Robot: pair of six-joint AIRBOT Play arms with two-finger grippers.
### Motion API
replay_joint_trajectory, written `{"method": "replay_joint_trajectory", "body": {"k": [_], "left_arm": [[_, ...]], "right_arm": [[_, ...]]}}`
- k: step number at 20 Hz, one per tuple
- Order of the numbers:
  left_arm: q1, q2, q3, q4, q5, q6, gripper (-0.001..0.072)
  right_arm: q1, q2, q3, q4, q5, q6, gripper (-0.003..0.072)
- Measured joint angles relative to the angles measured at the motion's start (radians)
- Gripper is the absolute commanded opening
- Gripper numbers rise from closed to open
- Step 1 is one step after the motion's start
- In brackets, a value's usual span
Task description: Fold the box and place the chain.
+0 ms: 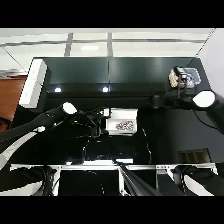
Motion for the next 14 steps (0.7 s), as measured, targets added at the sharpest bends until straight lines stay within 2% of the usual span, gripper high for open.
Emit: {"method": "replay_joint_trajectory", "body": {"k": [2,5,10,14], "left_arm": [[0.000,0.000,0.000,0.000,0.000,0.000,0.0395],[0.000,0.000,0.000,-0.001,-0.002,-0.002,0.0395],[0.000,0.000,0.000,-0.001,-0.007,-0.002,0.0395],[0.000,0.000,0.000,-0.001,-0.008,-0.001,0.0396]], "right_arm": [[0.032,-0.082,0.016,0.154,-0.022,-0.145,0.0701],[0.061,-0.156,0.058,0.309,0.044,-0.404,0.0701],[0.076,-0.193,0.126,0.332,0.203,-0.828,0.0701],[0.112,-0.200,0.140,0.284,0.326,-0.983,0.0700]]}}
